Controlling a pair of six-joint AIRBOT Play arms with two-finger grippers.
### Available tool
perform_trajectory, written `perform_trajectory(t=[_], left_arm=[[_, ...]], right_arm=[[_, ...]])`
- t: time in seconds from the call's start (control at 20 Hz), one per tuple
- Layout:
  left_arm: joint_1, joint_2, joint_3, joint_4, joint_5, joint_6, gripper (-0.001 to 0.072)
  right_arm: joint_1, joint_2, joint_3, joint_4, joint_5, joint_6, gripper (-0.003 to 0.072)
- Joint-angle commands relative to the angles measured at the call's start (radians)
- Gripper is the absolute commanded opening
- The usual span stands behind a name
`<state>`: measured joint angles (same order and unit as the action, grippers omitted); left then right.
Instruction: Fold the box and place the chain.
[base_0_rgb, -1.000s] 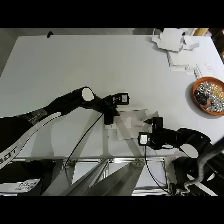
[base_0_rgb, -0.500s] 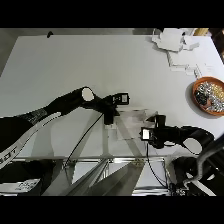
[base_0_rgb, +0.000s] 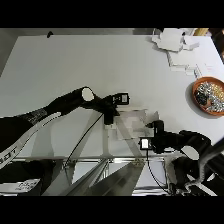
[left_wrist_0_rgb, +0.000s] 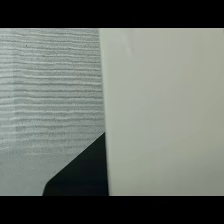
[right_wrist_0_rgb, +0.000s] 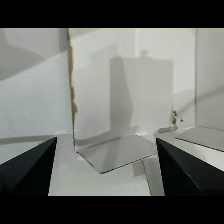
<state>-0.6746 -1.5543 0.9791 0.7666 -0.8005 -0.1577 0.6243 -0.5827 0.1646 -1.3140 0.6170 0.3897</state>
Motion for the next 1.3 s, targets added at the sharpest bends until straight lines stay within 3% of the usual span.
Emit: perform_trajectory(t=[0.0, 0.25, 0.5, 0.95, 1.25], left_arm=[[0.000, -0.001, 0.000, 0.000, 0.000, 0.000, 0.0011], [0.000, -0.001, 0.000, 0.000, 0.000, 0.000, 0.0011], [0.000, -0.001, 0.000, 0.000, 0.000, 0.000, 0.0011], [0.000, -0.001, 0.000, 0.000, 0.000, 0.000, 0.0011], [0.000, -0.001, 0.000, 0.000, 0.000, 0.000, 0.0011]], right_arm=[[0.005, -0.028, 0.008, 0.003, -0.042, 0.014, 0.0688], [-0.034, -0.129, 0.087, 0.039, -0.045, 0.012, 0.0688], [-0.165, -0.162, 0.166, 0.040, 0.064, -0.010, 0.0688], [-0.323, -0.174, 0.191, 0.355, 0.084, -0.333, 0.0688], [-0.415, -0.298, 0.254, 0.421, 0.132, -0.460, 0.0688]])
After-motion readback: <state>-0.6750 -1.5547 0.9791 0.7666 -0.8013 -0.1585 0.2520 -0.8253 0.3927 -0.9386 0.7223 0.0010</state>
